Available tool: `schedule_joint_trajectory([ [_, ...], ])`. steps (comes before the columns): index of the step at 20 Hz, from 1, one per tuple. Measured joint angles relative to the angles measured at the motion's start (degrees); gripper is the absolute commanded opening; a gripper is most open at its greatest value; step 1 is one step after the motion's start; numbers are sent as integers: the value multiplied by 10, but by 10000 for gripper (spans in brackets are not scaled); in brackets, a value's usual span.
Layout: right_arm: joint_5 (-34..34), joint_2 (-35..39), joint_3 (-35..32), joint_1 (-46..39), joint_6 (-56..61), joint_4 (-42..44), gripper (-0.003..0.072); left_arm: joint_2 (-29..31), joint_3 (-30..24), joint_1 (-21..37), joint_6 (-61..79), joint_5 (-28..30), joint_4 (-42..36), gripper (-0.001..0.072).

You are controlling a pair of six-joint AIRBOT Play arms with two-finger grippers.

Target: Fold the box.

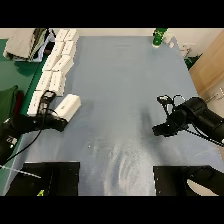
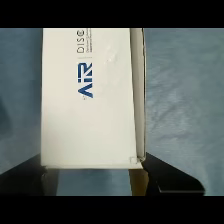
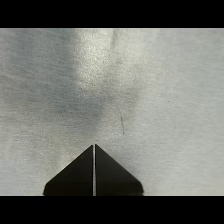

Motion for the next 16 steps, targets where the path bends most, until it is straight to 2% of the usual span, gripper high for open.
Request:
schedule_joint_trajectory([
  [2,0,0,0,0,0,0,22,11,0,62,-11,-15,9,407],
  [5,0,0,0,0,0,0,21,13,0,116,-18,-15,17,406],
  [10,0,0,0,0,0,0,21,-24,0,142,-23,26,17,406],
  [16,0,0,0,0,0,0,21,-77,0,138,-15,79,-9,407],
])
